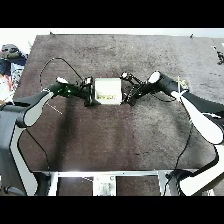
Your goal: Fold the box and place the chain.
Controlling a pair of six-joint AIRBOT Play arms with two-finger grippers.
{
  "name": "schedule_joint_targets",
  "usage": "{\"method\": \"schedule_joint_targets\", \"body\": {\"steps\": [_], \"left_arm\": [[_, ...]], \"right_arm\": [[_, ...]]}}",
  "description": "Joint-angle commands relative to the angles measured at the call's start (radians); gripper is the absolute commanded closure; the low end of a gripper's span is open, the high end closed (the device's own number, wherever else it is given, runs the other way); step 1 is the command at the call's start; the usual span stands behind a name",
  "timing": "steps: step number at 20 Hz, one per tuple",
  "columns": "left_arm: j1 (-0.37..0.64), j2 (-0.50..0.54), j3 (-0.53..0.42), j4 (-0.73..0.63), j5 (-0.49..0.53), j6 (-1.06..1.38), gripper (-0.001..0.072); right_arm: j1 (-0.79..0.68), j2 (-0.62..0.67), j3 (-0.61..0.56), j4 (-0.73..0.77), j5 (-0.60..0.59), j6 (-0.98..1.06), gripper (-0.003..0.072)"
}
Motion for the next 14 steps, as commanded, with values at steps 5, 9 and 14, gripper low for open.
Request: {"method": "schedule_joint_targets", "body": {"steps": [5,9,14], "left_arm": [[0.000,0.000,0.000,0.000,0.000,0.000,0.0414],[0.000,0.000,0.000,0.000,0.000,0.000,0.0414],[0.000,0.000,0.000,0.000,0.000,0.000,0.0414]], "right_arm": [[0.006,0.227,0.001,0.122,0.010,0.021,0.0677],[0.048,0.294,0.003,0.274,-0.145,0.021,0.0676],[0.077,0.262,0.003,0.269,-0.230,0.071,0.0506]]}}
